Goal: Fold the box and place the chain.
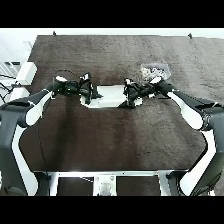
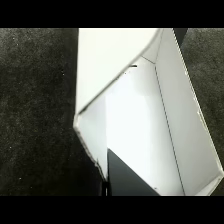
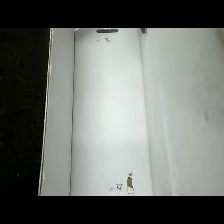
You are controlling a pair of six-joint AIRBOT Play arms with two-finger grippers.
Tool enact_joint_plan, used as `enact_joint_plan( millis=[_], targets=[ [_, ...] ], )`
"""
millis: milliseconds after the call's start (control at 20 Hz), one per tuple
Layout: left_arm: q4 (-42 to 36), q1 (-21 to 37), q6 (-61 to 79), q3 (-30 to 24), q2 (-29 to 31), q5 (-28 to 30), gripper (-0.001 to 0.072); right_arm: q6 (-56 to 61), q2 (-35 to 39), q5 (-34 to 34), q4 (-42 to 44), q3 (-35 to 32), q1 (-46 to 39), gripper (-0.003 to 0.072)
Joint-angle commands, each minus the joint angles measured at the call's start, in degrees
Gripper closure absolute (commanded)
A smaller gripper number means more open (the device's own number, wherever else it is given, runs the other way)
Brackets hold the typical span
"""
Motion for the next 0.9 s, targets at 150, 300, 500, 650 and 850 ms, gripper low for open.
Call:
enact_joint_plan(
  millis=[150,300,500,650,850],
  targets=[
    [0.0,0.0,0.0,0.0,0.0,0.0,0.0690,0.0,-0.1,0.1,0.0,0.1,0.1,0.0046],
    [0.0,0.0,0.0,0.0,0.0,0.0,0.0690,0.0,-0.1,0.1,0.0,0.1,0.1,0.0095],
    [0.0,0.0,0.0,0.0,0.0,0.0,0.0690,0.0,-0.1,0.1,0.0,0.1,0.1,0.0095],
    [0.0,0.0,0.0,0.0,0.0,0.0,0.0690,0.0,-0.1,0.1,0.0,0.1,0.1,0.0094],
    [0.0,0.0,0.0,0.0,0.0,0.0,0.0690,0.0,-0.1,0.1,0.0,0.1,0.1,0.0094]
  ],
)
